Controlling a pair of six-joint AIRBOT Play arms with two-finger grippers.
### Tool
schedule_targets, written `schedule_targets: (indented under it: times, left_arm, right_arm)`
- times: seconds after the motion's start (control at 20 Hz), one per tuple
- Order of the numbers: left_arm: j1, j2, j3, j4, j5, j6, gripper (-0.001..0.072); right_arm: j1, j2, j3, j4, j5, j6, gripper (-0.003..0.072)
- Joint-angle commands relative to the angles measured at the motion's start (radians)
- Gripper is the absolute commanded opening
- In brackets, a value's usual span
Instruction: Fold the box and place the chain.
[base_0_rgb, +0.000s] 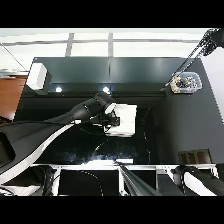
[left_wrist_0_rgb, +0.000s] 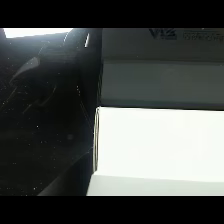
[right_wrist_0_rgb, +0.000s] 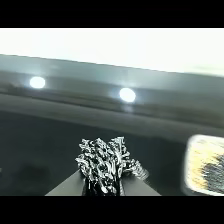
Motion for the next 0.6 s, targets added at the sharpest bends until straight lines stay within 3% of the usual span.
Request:
schedule_targets:
  times: [0.0,0.3,0.55]
  left_arm:
    - [0.0,0.0,0.0,0.001,-0.002,0.0,0.0027]
    - [0.0,0.0,0.0,0.001,-0.003,0.0,0.0026]
    - [0.0,0.0,0.0,0.001,-0.003,0.0,0.0027]
  right_arm:
    - [0.115,0.073,-0.003,0.034,0.058,-0.014,0.001]
    - [0.348,0.109,-0.002,0.028,0.121,-0.014,0.001]
    - [0.442,0.106,-0.002,0.066,0.197,-0.005,0.001]
